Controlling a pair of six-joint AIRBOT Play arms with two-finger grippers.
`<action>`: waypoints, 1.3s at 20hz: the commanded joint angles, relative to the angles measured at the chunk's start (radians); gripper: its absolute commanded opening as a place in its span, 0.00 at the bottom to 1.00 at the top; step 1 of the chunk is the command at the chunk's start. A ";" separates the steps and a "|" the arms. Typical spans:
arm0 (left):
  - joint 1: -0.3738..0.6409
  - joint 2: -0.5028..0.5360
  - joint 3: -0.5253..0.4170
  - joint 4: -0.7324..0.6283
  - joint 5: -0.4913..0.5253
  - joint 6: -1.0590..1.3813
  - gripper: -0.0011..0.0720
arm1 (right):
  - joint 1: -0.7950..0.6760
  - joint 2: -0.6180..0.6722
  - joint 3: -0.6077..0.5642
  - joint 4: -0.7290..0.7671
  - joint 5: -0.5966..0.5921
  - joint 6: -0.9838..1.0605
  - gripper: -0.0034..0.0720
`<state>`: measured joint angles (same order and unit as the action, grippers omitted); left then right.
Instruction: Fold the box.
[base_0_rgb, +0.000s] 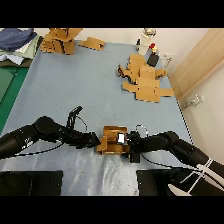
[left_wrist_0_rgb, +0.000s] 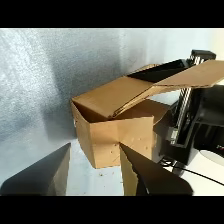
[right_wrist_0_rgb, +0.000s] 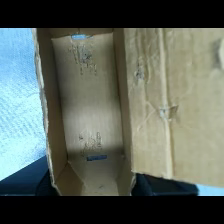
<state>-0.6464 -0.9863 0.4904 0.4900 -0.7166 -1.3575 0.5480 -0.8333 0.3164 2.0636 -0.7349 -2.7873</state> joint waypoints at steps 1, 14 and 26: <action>-0.002 -0.006 0.001 -0.027 0.038 0.008 0.67 | 0.000 -0.001 0.000 0.000 0.000 0.000 0.71; -0.003 -0.055 0.001 -0.116 -0.015 0.068 0.52 | 0.000 -0.001 0.000 0.000 0.000 0.000 0.71; -0.083 -0.055 0.001 -0.273 0.055 0.093 0.52 | 0.000 -0.001 0.000 0.000 0.000 0.000 0.71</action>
<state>-0.7235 -1.0409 0.4900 0.2447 -0.6754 -1.2675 0.5476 -0.8333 0.3164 2.0636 -0.7357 -2.7846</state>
